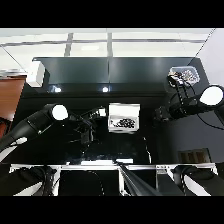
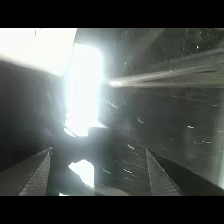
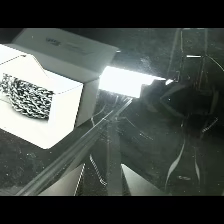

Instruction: Fold the box and place the chain.

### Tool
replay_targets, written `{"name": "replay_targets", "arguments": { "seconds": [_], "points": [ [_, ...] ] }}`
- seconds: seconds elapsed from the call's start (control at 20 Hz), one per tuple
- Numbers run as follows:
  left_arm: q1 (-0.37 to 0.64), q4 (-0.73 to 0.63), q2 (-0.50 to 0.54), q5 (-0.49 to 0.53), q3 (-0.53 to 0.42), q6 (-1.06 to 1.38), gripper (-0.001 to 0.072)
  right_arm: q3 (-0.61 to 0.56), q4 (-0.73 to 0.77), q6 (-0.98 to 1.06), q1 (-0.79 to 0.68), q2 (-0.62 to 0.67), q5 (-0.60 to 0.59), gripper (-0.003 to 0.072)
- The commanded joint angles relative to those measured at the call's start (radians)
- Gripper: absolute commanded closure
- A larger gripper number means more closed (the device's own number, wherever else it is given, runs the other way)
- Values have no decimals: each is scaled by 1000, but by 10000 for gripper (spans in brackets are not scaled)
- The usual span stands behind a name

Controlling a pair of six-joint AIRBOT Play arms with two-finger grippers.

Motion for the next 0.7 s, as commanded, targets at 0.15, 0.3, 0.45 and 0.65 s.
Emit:
{"name": "replay_targets", "arguments": {
  "seconds": [0.15, 0.3, 0.45, 0.65],
  "points": [
    [131, -290, -80, 62, -10, 504, -11, 0, 2, 43, 0, 0, 0, 408],
    [161, -331, -111, 53, -7, 622, -11, 0, 12, 43, -1, 0, 0, 408],
    [165, -375, -174, 51, 16, 624, -11, 0, 17, 43, 0, 0, 0, 409],
    [144, -407, -233, 77, 59, 625, -11, 0, 26, 43, 0, 0, 0, 409]
  ]
}}
